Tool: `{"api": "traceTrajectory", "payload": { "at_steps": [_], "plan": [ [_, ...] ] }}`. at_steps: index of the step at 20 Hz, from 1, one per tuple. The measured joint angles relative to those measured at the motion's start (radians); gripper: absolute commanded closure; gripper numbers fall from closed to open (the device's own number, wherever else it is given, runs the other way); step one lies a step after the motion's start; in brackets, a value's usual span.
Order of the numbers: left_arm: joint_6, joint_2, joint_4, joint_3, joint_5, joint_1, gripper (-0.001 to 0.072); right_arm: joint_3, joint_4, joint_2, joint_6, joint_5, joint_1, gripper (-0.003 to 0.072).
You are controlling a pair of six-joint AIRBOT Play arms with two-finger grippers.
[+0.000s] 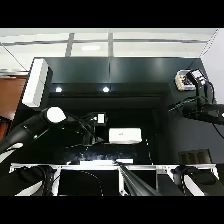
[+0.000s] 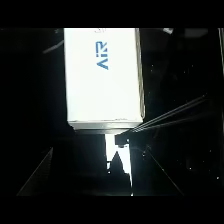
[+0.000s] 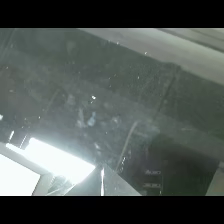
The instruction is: Fold the box and place the chain.
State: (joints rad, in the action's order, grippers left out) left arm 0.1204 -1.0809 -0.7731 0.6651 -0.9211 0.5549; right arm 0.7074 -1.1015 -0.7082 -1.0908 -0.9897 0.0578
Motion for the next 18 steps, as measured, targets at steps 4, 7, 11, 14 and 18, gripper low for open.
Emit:
{"api": "traceTrajectory", "payload": {
  "at_steps": [4, 7, 11, 14, 18],
  "plan": [
    [0.137, -0.002, -0.024, 0.094, -0.011, 0.047, 0.0001, 0.000, 0.000, 0.000, -0.007, 0.031, 0.000, 0.0677],
    [0.191, -0.092, -0.031, 0.200, 0.003, 0.103, 0.0001, 0.000, -0.018, 0.000, -0.046, 0.068, -0.003, 0.0677],
    [0.250, -0.254, -0.036, 0.330, -0.006, 0.177, 0.0001, 0.000, -0.109, 0.000, -0.152, 0.091, -0.043, 0.0677],
    [0.267, -0.352, -0.037, 0.394, -0.006, 0.224, 0.0001, 0.000, -0.146, 0.000, -0.204, 0.090, -0.091, 0.0677],
    [0.281, -0.410, -0.037, 0.430, -0.003, 0.254, 0.0001, 0.000, -0.164, 0.000, -0.231, 0.075, -0.122, 0.0677]
  ]
}}
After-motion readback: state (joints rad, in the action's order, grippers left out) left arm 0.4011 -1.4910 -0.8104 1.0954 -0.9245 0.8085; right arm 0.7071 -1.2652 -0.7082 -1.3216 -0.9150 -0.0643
